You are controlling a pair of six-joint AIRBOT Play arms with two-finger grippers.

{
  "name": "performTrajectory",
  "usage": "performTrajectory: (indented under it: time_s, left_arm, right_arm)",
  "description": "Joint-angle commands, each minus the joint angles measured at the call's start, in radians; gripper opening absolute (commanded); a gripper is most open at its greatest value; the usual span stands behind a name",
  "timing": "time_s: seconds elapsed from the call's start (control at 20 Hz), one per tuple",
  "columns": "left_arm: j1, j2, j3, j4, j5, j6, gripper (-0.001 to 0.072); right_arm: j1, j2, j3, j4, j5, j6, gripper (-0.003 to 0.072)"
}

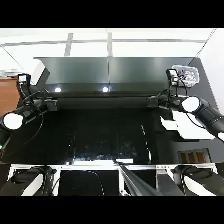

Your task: Fold the box and place the chain.

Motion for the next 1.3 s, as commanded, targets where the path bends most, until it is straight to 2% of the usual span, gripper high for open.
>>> performTrajectory:
  time_s: [0.0, 0.15, 0.25, 0.4, 0.55, 0.65, 0.8, 0.95, 1.05, 1.1, 1.15, 1.2, 1.25]
  left_arm:
    - [0.0, -0.019, 0.001, -0.035, 0.029, -0.024, 0.0706]
    - [0.0, -0.019, 0.002, -0.019, -0.014, -0.022, 0.0706]
    - [0.0, -0.019, 0.002, 0.017, -0.069, 0.018, 0.0706]
    - [0.0, -0.019, 0.001, 0.058, -0.127, 0.022, 0.0706]
    - [0.0, -0.02, 0.001, 0.058, -0.132, 0.022, 0.0706]
    - [0.0, -0.02, 0.001, 0.056, -0.13, 0.022, 0.0706]
    - [0.0, -0.02, 0.001, 0.053, -0.132, 0.021, 0.0706]
    - [0.0, -0.02, 0.001, 0.018, -0.131, 0.022, 0.0705]
    - [-0.001, -0.022, 0.001, -0.002, -0.126, 0.021, 0.0705]
    - [-0.001, -0.024, 0.001, -0.008, -0.126, 0.019, 0.0705]
    - [0.0, -0.025, 0.001, -0.021, -0.126, 0.019, 0.0705]
    - [-0.001, -0.025, 0.001, -0.031, -0.127, 0.018, 0.0705]
    - [-0.001, -0.025, 0.001, -0.041, -0.13, 0.018, 0.0705]
  right_arm:
    - [-0.008, -0.005, 0.003, 0.061, 0.022, 0.007, 0.072]
    - [-0.139, -0.005, 0.07, 0.027, 0.208, 0.045, 0.072]
    - [-0.331, -0.005, 0.148, -0.117, 0.319, 0.148, 0.072]
    - [-0.715, -0.008, 0.24, -0.308, 0.42, 0.216, 0.072]
    - [-1.087, -0.068, 0.306, -0.303, 0.491, 0.141, 0.072]
    - [-1.249, -0.156, 0.363, -0.249, 0.586, 0.027, 0.072]
    - [-1.335, -0.303, 0.436, -0.196, 0.719, -0.168, 0.072]
    - [-1.317, -0.425, 0.514, -0.191, 0.784, -0.263, 0.072]
    - [-1.282, -0.46, 0.518, -0.19, 0.804, -0.35, 0.072]
    - [-1.261, -0.463, 0.518, -0.19, 0.803, -0.389, 0.0691]
    - [-1.237, -0.463, 0.519, -0.181, 0.799, -0.418, 0.0499]
    - [-1.217, -0.463, 0.52, -0.172, 0.792, -0.42, 0.0471]
    - [-1.196, -0.463, 0.52, -0.169, 0.793, -0.42, 0.0307]
